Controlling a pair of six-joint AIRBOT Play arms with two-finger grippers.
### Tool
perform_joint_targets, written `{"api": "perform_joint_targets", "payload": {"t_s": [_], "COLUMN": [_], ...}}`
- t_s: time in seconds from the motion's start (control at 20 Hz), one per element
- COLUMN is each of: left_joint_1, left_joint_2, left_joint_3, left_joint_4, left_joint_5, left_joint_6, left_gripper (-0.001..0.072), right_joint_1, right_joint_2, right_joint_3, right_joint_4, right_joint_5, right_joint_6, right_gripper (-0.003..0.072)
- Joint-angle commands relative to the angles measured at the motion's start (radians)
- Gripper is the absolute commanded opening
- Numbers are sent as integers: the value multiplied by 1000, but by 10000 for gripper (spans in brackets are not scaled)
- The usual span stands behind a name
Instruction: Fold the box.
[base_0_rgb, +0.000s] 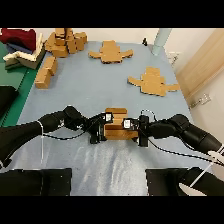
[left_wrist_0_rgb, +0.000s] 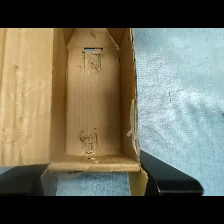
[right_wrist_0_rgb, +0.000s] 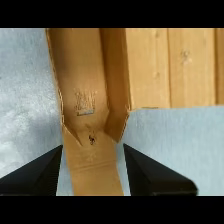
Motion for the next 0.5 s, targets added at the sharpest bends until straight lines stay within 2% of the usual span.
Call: {"api": "perform_joint_targets", "payload": {"t_s": [0.0,0.25,0.35,0.45], "left_joint_1": [0,0,0,0], "left_joint_2": [0,0,0,0], "left_joint_3": [0,0,0,0], "left_joint_4": [0,0,0,0], "left_joint_5": [0,0,0,0], "left_joint_6": [0,0,0,0], "left_gripper": [388,388,388,388], "right_joint_1": [-2,-2,-2,-2], "right_joint_2": [-15,-42,-43,-43], "right_joint_3": [-2,-2,-2,-2], "right_joint_4": [54,109,123,134], "right_joint_5": [46,92,86,87], "right_joint_6": [-48,-99,-99,-116], "right_gripper": [590,570,368,310]}}
